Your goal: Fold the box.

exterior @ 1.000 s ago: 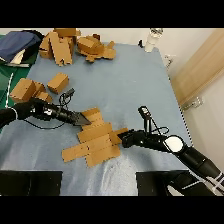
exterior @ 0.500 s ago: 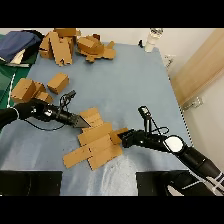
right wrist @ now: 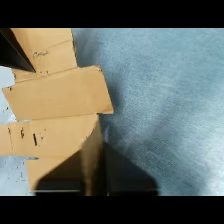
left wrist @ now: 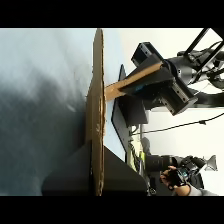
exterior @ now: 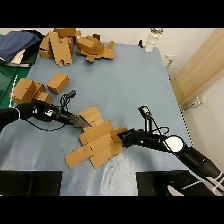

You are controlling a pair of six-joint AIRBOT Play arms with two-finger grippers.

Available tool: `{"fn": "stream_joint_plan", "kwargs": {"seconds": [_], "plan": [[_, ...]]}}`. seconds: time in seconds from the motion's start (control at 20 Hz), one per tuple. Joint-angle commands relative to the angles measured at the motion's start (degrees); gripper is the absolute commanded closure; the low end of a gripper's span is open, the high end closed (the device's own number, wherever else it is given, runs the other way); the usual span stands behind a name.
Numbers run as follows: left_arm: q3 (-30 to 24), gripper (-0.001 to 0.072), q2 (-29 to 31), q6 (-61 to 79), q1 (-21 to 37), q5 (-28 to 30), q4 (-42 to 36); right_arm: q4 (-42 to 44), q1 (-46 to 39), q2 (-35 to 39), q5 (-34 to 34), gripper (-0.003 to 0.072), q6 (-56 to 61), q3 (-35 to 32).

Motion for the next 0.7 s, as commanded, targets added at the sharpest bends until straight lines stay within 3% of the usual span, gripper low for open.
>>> {"fn": "stream_joint_plan", "kwargs": {"seconds": [0.0, 0.1, 0.25, 0.5, 0.65], "plan": [[2.0, 0.0695, 0.0, 2.9, 0.0, 0.2, 0.3, -2.6, -1.0, 0.2, 0.1, 0.0401, 0.3, 1.0], [5.8, 0.0695, 0.0, 3.0, -0.7, -0.6, 0.8, -8.6, -4.7, 0.9, -0.2, 0.0403, 9.2, 3.6], [11.1, 0.0696, 0.9, 2.2, -5.9, 0.6, 7.8, -20.8, -12.6, 3.5, -0.1, 0.0405, 25.5, 8.6], [11.3, 0.0696, 8.2, 7.6, -17.8, 11.7, 16.7, -23.4, -18.7, 7.5, 0.8, 0.0405, 27.0, 11.0], [11.3, 0.0696, 11.2, 10.8, -19.7, 14.3, 16.8, -23.4, -18.8, 7.3, 2.1, 0.0405, 27.0, 11.0]]}}
